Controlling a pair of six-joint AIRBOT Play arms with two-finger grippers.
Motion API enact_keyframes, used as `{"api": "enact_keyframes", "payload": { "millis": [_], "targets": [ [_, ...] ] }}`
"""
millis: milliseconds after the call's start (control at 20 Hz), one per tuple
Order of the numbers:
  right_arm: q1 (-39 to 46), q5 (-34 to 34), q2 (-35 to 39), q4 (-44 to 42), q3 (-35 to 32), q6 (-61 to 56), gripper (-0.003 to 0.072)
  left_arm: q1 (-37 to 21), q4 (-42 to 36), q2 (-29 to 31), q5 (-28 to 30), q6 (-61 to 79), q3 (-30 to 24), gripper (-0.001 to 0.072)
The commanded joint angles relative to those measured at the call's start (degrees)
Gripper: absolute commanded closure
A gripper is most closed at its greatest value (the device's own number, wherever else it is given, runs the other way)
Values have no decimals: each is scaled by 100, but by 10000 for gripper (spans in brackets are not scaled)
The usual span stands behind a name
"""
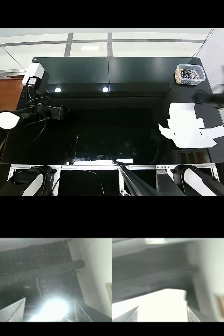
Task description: Fold the box and place the chain.
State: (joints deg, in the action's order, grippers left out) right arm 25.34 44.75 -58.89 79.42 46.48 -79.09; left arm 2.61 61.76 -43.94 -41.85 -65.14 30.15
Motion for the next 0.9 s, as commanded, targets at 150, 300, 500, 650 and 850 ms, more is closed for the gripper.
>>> {"api": "enact_keyframes", "payload": {
  "millis": [150, 300, 500, 650, 850],
  "targets": [
    [3593, 739, -656, -560, 511, 385, -34, 2, 39, -9, -13, -2, 0, 2],
    [4013, 2004, -1622, -1755, 1180, 1825, -34, 2, 39, -46, -15, -2, 0, 2],
    [3880, 3628, -2771, -1676, 1633, 2555, -34, 9, 15, -186, -31, -9, 0, 2],
    [3762, 3711, -2977, -1460, 1631, 2896, -34, 13, 13, -267, -39, -9, 0, 2],
    [3547, 3672, -2977, -1491, 1631, 3679, 56, 13, -11, -289, -42, -7, 0, 2]
  ]
}}
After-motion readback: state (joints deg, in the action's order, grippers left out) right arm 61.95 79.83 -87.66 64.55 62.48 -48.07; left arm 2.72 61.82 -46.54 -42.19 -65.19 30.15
